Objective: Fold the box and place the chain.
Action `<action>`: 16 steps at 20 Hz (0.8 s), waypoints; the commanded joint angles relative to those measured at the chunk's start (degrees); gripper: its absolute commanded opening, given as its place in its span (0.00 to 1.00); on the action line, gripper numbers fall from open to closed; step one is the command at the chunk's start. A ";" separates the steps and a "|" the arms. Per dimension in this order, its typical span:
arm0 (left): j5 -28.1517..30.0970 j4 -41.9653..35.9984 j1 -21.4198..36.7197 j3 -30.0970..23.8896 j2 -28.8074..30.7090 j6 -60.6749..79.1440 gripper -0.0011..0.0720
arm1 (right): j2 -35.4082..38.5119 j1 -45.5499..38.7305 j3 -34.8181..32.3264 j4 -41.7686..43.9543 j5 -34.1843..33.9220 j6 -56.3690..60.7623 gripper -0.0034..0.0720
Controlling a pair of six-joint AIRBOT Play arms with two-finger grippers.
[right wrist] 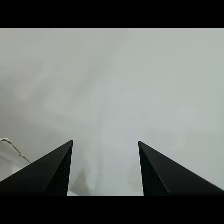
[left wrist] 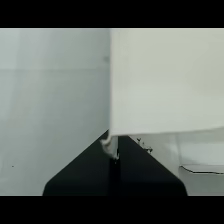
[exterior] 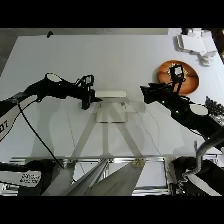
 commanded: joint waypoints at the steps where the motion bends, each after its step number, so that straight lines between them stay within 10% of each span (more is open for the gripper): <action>1: 2.40 1.53 -0.04 -0.02 -0.96 0.76 0.02 | 0.04 0.00 0.04 -1.11 -0.61 0.00 0.65; 16: 2.47 1.90 -0.11 -0.02 -2.75 0.74 0.03 | 0.07 0.00 0.07 -5.33 4.98 -0.02 0.65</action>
